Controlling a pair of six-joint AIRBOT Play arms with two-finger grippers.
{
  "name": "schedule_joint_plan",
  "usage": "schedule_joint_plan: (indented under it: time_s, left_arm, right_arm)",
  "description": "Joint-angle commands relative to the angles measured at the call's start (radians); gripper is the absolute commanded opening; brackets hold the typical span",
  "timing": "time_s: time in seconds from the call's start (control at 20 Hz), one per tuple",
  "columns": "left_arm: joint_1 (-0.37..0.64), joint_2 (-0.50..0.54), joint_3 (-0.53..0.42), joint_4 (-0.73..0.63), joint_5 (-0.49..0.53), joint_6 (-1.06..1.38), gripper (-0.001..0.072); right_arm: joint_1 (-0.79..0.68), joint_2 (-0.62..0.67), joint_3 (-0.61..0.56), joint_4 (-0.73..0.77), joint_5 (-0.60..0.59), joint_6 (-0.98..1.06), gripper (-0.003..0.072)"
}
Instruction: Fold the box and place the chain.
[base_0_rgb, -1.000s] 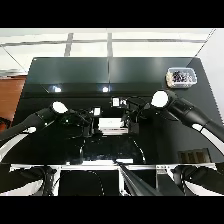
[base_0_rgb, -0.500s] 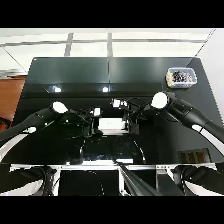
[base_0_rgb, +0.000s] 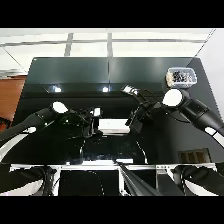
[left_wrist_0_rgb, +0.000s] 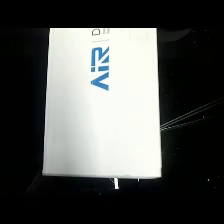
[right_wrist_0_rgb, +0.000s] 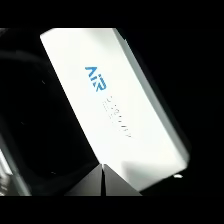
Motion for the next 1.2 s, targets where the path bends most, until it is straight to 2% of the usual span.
schedule_joint_plan:
  time_s: [0.0, 0.15, 0.35, 0.75, 0.95, 1.05, 1.15]
  left_arm:
    - [0.0, 0.0, 0.0, 0.0, 0.002, -0.001, 0.0412]
    - [0.0, 0.0, 0.0, 0.0, 0.002, -0.001, 0.0411]
    - [0.0, 0.0, 0.0, -0.001, 0.002, -0.001, 0.0411]
    - [0.0, 0.0, 0.0, -0.002, 0.001, -0.001, 0.041]
    - [0.0, 0.0, 0.0, -0.004, 0.002, -0.001, 0.041]
    - [0.001, 0.001, 0.0, -0.003, 0.0, -0.002, 0.0409]
    - [0.002, 0.023, 0.01, 0.007, 0.002, -0.108, 0.0413]
  right_arm:
    - [-0.011, -0.025, -0.055, 0.224, -0.062, 0.159, 0.0009]
    - [-0.01, -0.094, -0.07, 0.306, -0.108, 0.172, 0.001]
    - [-0.01, -0.172, -0.072, 0.283, -0.108, 0.172, 0.0011]
    - [-0.011, -0.185, -0.071, 0.265, -0.102, 0.172, 0.0011]
    - [-0.068, -0.128, -0.022, 0.261, 0.028, 0.171, 0.0011]
    - [-0.156, -0.058, 0.017, 0.257, 0.135, 0.171, 0.0012]
    - [-0.269, 0.032, 0.023, 0.244, 0.215, 0.172, 0.0011]
